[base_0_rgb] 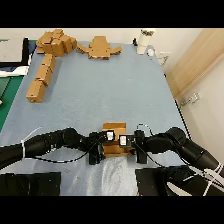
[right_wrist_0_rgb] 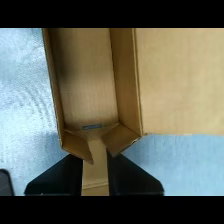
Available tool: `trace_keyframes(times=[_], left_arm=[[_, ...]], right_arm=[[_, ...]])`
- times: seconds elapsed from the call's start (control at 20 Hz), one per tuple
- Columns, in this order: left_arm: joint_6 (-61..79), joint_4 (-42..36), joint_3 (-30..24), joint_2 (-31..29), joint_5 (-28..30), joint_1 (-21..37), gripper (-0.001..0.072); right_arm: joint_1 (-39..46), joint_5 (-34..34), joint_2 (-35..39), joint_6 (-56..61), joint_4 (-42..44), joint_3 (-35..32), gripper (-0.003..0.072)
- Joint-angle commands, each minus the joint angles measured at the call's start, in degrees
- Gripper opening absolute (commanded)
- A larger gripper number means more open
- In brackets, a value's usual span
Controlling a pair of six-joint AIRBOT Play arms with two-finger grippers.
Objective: Fold the box.
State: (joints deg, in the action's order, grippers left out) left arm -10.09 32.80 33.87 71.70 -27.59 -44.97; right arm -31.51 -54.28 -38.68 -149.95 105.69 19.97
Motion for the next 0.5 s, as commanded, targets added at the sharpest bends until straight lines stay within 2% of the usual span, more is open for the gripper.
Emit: trace_keyframes(times=[0.0, 0.15, 0.2, 0.25, 0.45], left_arm=[[0.0, 0.0, 0.0, 0.0, 0.0, 0.1, 0.0403], [0.0, 0.0, 0.0, 0.0, 0.0, 0.1, 0.0402], [0.0, 0.0, 0.0, 0.0, 0.0, 0.1, 0.0403], [0.0, 0.0, 0.0, 0.0, 0.0, 0.0, 0.0403], [0.0, 0.0, 0.0, 0.0, 0.0, 0.1, 0.0403]], right_arm=[[0.0, -1.1, 0.3, 4.0, 0.4, 0.0, 0.0233], [0.0, -1.7, 0.3, 4.5, 0.2, 0.0, 0.0234], [0.0, -1.6, 0.3, 4.5, -0.1, 0.0, 0.0258], [0.0, -1.3, 0.3, 4.5, -0.3, 0.0, 0.0373], [0.1, -1.6, 0.3, 7.6, -0.9, 0.0, 0.0378]])
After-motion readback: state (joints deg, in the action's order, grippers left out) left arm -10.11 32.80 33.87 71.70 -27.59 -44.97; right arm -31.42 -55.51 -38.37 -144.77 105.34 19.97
